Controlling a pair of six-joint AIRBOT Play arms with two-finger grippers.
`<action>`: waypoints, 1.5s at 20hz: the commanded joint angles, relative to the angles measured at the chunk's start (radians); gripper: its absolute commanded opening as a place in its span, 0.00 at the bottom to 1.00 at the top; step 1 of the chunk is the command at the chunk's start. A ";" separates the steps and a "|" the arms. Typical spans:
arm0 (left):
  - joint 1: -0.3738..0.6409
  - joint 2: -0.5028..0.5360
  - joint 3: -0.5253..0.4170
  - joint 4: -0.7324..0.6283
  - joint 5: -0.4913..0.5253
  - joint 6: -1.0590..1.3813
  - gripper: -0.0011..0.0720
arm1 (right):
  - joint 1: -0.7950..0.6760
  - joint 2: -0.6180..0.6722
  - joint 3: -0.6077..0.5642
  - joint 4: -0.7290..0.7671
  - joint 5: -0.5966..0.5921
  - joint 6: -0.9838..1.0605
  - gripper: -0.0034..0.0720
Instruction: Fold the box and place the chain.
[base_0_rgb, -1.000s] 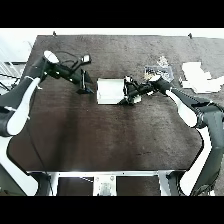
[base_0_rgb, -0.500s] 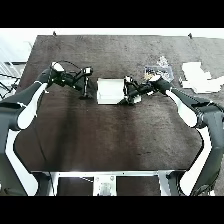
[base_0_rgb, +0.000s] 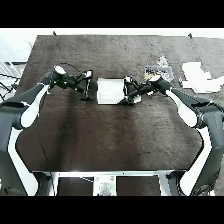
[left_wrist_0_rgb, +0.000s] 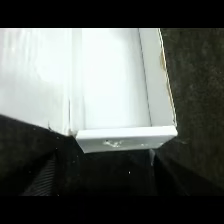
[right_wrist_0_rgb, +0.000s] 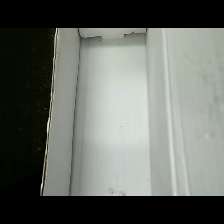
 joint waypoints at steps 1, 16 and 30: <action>0.000 -0.011 0.000 -0.028 -0.031 0.041 0.93 | 0.001 0.000 0.000 0.000 0.000 0.000 0.80; -0.002 -0.031 0.000 -0.094 -0.050 0.075 0.93 | 0.001 0.000 0.000 0.000 0.000 0.000 0.80; -0.004 -0.031 -0.063 -0.136 -0.026 0.130 0.93 | 0.001 0.000 0.000 0.000 0.000 0.000 0.80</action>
